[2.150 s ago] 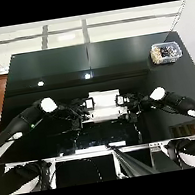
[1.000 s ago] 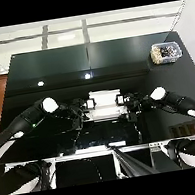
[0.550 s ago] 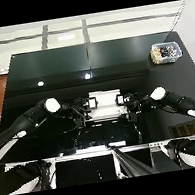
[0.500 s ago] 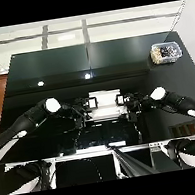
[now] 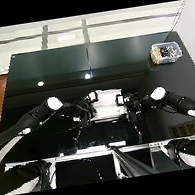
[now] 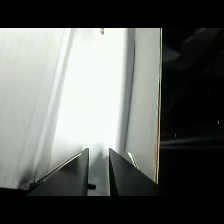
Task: Fold the box and place the chain.
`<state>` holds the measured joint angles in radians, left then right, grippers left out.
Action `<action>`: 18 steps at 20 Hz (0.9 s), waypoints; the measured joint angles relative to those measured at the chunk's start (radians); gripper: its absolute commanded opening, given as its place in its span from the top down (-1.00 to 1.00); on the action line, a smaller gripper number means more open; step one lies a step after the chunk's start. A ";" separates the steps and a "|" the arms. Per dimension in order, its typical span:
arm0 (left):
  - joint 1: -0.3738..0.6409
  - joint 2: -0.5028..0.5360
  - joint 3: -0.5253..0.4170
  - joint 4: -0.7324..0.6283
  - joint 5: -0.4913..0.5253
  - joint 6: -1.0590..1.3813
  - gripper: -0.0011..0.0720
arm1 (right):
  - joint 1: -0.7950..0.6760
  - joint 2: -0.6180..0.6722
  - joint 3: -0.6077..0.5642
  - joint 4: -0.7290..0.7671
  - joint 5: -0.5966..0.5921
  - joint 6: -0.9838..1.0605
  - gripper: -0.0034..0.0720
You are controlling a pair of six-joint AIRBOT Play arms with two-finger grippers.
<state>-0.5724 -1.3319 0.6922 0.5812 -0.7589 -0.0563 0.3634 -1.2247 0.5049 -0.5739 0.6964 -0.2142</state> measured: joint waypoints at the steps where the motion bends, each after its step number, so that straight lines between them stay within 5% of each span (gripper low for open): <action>1: 0.000 -0.004 0.000 -0.014 -0.001 0.000 0.69 | 0.000 0.000 0.000 0.000 0.000 0.000 0.10; 3: 0.000 -0.010 0.000 -0.029 -0.003 0.000 0.71 | 0.000 0.000 0.000 0.000 0.000 0.000 0.10; 5: 0.000 -0.013 0.000 -0.024 -0.006 0.000 0.01 | 0.000 0.000 0.000 0.000 0.000 0.000 0.10; 6: 0.000 -0.014 0.000 -0.017 -0.002 0.000 0.27 | 0.000 0.000 0.000 0.000 0.000 0.000 0.10; 7: 0.000 -0.014 0.000 -0.011 -0.003 -0.003 0.80 | 0.000 0.000 0.000 0.000 0.000 0.000 0.10; 8: 0.000 -0.014 0.000 -0.005 -0.011 -0.003 0.54 | 0.000 0.000 0.000 0.001 0.000 0.000 0.10; 9: 0.000 -0.012 0.000 -0.002 -0.011 -0.002 0.51 | 0.000 0.000 0.000 0.001 0.000 0.000 0.10; 10: 0.000 -0.008 0.000 0.002 -0.009 -0.003 0.90 | 0.000 0.000 0.000 0.001 0.000 0.001 0.10; 18: 0.107 0.206 0.000 0.202 -0.099 -0.292 0.91 | 0.000 0.000 0.000 0.002 -0.001 0.001 0.10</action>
<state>-0.4652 -1.1259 0.6926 0.7834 -0.8581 -0.3485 0.3634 -1.2247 0.5049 -0.5724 0.6956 -0.2131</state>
